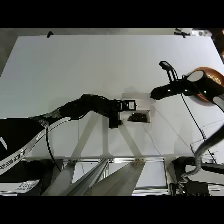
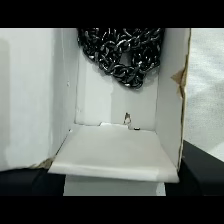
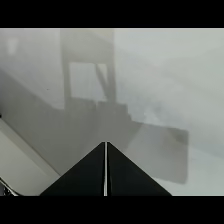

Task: Fold the box and place the chain.

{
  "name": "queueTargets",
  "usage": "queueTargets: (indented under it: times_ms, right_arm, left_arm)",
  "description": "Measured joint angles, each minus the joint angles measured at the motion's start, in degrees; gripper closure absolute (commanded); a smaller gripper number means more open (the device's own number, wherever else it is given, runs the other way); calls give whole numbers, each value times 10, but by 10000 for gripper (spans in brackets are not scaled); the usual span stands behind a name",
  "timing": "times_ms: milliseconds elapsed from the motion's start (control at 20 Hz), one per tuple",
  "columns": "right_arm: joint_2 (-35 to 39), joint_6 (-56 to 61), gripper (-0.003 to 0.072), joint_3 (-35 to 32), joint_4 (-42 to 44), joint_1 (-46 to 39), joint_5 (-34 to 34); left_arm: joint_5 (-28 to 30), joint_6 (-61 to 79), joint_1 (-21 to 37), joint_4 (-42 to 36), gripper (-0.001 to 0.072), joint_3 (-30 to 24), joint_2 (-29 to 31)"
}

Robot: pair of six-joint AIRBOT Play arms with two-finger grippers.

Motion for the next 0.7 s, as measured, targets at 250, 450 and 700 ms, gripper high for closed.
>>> queueTargets:
  times_ms: [250,450,700]
  right_arm:
    - [-15,-81,674,15,36,4,62]
    - [-6,-133,674,39,60,4,132]
    - [16,-160,667,56,54,16,200]
  left_arm:
    - [0,0,0,0,434,0,0]
    - [0,0,0,0,434,0,0]
    - [0,0,0,0,434,0,0]
